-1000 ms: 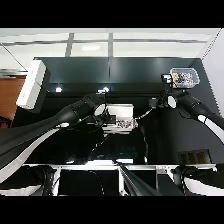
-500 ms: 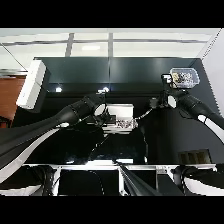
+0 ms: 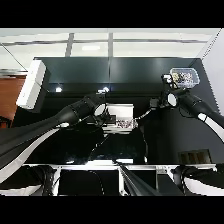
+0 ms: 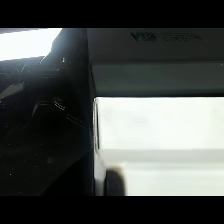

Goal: Fold the box and place the chain.

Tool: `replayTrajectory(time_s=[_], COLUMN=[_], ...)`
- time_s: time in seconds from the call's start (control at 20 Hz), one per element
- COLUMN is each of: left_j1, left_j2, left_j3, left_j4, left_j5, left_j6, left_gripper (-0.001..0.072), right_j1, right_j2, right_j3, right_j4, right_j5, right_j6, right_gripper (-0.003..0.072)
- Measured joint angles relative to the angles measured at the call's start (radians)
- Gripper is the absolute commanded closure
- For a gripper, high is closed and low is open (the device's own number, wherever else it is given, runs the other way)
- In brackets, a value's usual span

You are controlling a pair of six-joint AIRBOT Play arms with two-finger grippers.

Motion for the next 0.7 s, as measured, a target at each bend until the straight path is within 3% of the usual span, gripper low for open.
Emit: replayTrajectory(time_s=[0.3,0.4,0.65,0.7], left_j1=[0.0,0.0,0.0,0.0], left_j2=[0.0,0.0,0.0,0.0], left_j3=[0.0,0.0,0.0,0.0], left_j4=[0.0,0.0,0.0,-0.001], left_j5=[0.0,0.0,0.0,0.0], left_j6=[0.0,0.0,0.0,0.0], left_gripper=[0.0678,0.0678,0.0678,0.0678], right_j1=[-0.008,-0.01,-0.011,-0.011], right_j2=[-0.008,-0.021,-0.044,-0.047], right_j3=[0.05,0.055,0.058,0.058], right_j4=[0.024,0.026,0.029,0.029], right_j5=[-0.008,-0.009,-0.016,-0.017], right_j6=[-0.001,-0.001,-0.001,-0.001], right_gripper=[0.0083,0.0138,0.014,0.0208])
